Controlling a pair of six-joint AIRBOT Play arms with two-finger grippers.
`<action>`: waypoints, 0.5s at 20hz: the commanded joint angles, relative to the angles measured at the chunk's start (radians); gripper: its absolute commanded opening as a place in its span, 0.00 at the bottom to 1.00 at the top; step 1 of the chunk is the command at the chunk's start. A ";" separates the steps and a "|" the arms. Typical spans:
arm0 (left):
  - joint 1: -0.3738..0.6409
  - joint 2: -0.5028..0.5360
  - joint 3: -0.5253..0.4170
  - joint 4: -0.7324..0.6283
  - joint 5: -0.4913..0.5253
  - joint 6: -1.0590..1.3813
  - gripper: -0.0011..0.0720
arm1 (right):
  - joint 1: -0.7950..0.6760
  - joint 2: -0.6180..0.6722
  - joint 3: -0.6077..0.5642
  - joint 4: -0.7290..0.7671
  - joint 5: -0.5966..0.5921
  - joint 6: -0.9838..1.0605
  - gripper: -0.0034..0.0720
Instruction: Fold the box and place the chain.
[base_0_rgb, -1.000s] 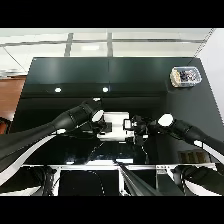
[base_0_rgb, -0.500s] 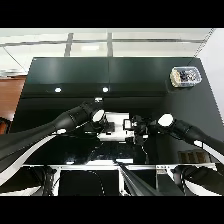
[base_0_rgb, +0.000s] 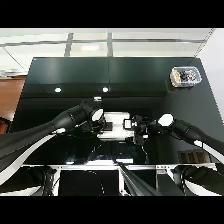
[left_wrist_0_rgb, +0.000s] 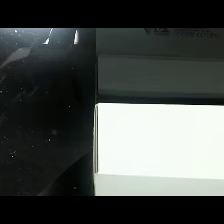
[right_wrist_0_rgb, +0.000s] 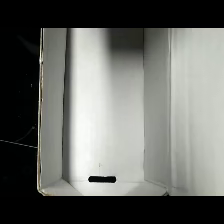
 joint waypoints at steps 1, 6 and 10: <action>0.000 0.000 0.001 -0.003 0.005 0.025 0.06 | 0.000 0.000 0.000 -0.004 -0.003 0.006 0.22; 0.000 0.000 0.001 -0.001 -0.008 0.028 0.06 | 0.000 0.043 0.002 -0.066 -0.020 0.065 0.89; 0.000 0.000 0.001 -0.002 -0.008 0.028 0.06 | 0.000 0.161 0.002 -0.283 -0.006 0.221 0.89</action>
